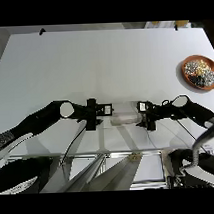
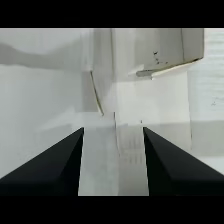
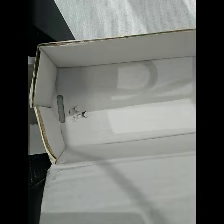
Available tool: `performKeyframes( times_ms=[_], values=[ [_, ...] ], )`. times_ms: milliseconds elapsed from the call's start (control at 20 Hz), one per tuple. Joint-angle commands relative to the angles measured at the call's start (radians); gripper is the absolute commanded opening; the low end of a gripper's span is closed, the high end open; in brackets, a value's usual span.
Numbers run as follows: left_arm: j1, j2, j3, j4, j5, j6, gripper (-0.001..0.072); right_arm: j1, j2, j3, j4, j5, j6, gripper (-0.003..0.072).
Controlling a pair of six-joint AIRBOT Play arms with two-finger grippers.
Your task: Fold the box and place the chain.
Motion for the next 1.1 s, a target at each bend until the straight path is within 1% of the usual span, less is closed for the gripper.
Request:
performKeyframes(
  times_ms=[0,200,550,650,750,850,900,1050],
  values=[
    [-0.014,-0.017,0.000,-0.045,0.014,0.074,0.0417,0.000,0.001,0.000,0.000,0.000,0.000,0.0417],
    [-0.023,-0.046,0.000,-0.049,0.015,0.074,0.0418,0.000,0.000,0.000,0.000,0.000,0.000,0.0417],
    [-0.028,-0.048,0.000,-0.073,0.014,0.074,0.0412,0.000,0.001,0.000,0.000,0.000,0.000,0.0417],
    [-0.032,-0.051,0.000,-0.076,0.014,0.074,0.0369,0.000,0.001,0.000,0.000,0.000,0.000,0.0417],
    [-0.046,-0.064,0.000,-0.103,0.014,0.075,0.0367,0.000,0.001,0.000,0.000,0.000,0.000,0.0417],
    [-0.070,-0.079,0.000,-0.125,0.015,0.100,0.0307,0.000,0.000,0.000,0.000,0.000,0.000,0.0417],
    [-0.079,-0.083,0.000,-0.134,0.015,0.111,0.0259,0.000,0.001,0.000,0.000,0.000,0.000,0.0417],
    [-0.079,-0.083,0.000,-0.161,0.028,0.118,0.0254,0.000,0.001,0.000,0.000,0.000,0.000,0.0417]
  ],
)
